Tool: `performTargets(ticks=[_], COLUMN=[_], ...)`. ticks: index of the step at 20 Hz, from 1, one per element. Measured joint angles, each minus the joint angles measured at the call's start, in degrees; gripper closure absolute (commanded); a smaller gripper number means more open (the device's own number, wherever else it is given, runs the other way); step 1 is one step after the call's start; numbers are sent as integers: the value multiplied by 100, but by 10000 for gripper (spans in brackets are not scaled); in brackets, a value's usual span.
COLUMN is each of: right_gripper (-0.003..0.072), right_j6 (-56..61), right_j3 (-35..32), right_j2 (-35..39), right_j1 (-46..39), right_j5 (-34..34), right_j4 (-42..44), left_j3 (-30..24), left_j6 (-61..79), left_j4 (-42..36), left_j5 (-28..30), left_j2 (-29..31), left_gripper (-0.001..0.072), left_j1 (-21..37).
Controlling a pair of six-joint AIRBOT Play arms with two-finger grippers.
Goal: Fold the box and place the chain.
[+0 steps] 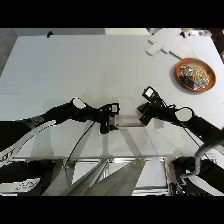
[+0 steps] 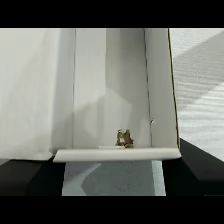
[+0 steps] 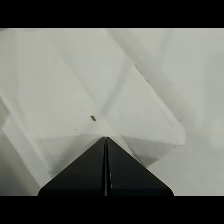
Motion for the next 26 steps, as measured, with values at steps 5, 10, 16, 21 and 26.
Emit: performTargets(ticks=[5, 10, 16, 21, 26], right_gripper=[668, 669, 593, 469, 468], right_j6=[529, 1755, 2168, 1932, 160], right_j3=[225, 461, 501, 363, 136], right_j2=[494, 1591, 2157, 2190, 1720], right_j1=[4, 4, 4, 2, 2], right_j5=[645, 1858, 3801, 3862, 3163], right_j4=[-525, -2347, -4367, -4621, -4109], left_j3=[2, 2, 2, 2, 0], left_j6=[-2, 0, 0, 0, 0], left_j4=[0, 0, 0, 0, 0], left_j5=[0, 0, 0, 0, 0], left_j2=[0, 0, 0, 0, 0], left_gripper=[611, 611, 611, 611, 611], left_j1=[0, 0, 0, -2, -2])
